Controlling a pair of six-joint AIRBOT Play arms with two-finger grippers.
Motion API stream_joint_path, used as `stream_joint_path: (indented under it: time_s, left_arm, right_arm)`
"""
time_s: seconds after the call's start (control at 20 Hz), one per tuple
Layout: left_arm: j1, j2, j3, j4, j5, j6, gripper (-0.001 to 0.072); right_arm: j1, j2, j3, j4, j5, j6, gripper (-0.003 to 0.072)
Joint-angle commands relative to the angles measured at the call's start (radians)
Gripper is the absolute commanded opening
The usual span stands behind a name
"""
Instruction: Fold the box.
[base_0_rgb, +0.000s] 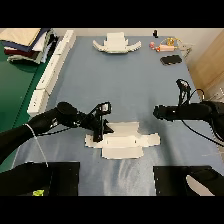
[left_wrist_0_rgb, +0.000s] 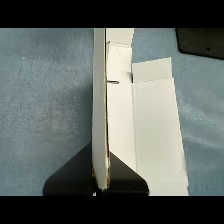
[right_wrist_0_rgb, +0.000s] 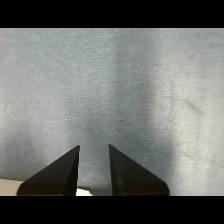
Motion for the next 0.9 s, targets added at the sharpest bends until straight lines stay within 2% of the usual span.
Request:
stream_joint_path:
  time_s: [0.0,0.45,0.5,0.55,0.65,0.85]
  left_arm:
    - [0.000,-0.001,-0.001,0.009,-0.014,-0.020,0.0012]
    - [0.000,-0.001,-0.001,0.009,-0.018,-0.019,0.0012]
    - [0.000,-0.001,-0.001,0.008,-0.018,-0.019,0.0012]
    - [0.000,-0.001,-0.001,0.008,-0.018,-0.019,0.0012]
    - [0.000,-0.001,-0.001,0.008,-0.018,-0.019,0.0012]
    - [0.000,-0.001,-0.001,0.008,-0.018,-0.019,0.0012]
  right_arm:
    - [0.001,0.000,0.000,0.003,-0.009,0.000,0.0295]
    - [0.001,0.001,0.000,0.092,-0.051,-0.077,0.0281]
    - [0.001,0.001,0.000,0.125,-0.072,-0.116,0.0189]
    - [0.001,0.001,0.000,0.170,-0.105,-0.182,0.0026]
    - [0.002,0.010,0.000,0.229,-0.192,-0.262,0.0008]
    - [0.117,0.120,-0.004,0.209,-0.335,-0.281,0.0007]
